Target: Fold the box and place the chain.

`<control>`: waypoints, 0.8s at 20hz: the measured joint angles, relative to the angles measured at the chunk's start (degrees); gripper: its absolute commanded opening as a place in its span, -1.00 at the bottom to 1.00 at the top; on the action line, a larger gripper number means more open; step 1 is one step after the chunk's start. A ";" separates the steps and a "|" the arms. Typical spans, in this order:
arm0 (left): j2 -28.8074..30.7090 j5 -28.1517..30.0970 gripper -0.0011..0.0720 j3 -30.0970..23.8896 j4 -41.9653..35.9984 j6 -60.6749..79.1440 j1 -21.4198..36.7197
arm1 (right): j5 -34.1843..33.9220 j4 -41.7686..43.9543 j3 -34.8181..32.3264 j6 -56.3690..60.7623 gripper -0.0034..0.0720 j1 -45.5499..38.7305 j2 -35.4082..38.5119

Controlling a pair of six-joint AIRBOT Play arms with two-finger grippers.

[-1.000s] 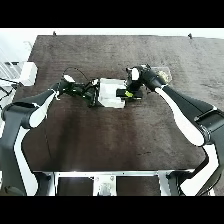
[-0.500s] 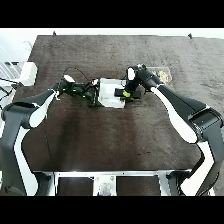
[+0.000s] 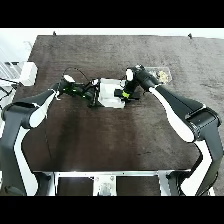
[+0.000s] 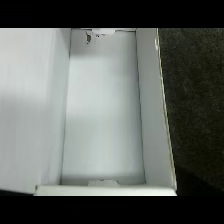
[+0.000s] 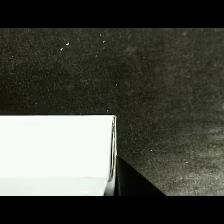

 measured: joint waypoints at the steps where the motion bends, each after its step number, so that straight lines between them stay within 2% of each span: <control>1: 0.00 0.00 -0.34 0.00 0.00 0.00 0.00 | -0.15 -0.04 0.00 0.09 -0.55 0.09 0.00; 2: -0.02 0.00 -0.34 0.00 -0.04 -0.02 0.00 | -0.66 -0.07 0.02 0.44 0.01 0.17 -0.02; 3: -0.02 0.00 -0.34 0.00 -0.04 -0.07 0.00 | -1.36 -0.07 0.04 0.37 0.25 0.24 -0.07; 7: -0.02 0.02 -0.34 0.00 -0.04 -0.07 0.00 | -1.60 -0.22 0.26 -0.63 0.24 0.42 0.94; 9: -0.02 0.02 -0.34 0.00 -0.04 -0.04 0.00 | -1.53 -0.26 0.28 -1.62 0.32 0.42 2.19; 14: 0.00 0.04 -0.34 0.00 -0.04 -0.04 0.00 | 1.25 -0.24 0.28 -6.82 0.33 0.42 8.00; 15: -0.02 0.04 -0.34 0.00 -0.04 -0.04 0.00 | 2.38 -0.22 0.28 -8.83 0.37 0.42 9.62; 16: -0.02 0.04 -0.34 0.00 -0.04 -0.04 0.00 | 3.50 -0.24 0.28 -11.06 0.52 0.35 11.32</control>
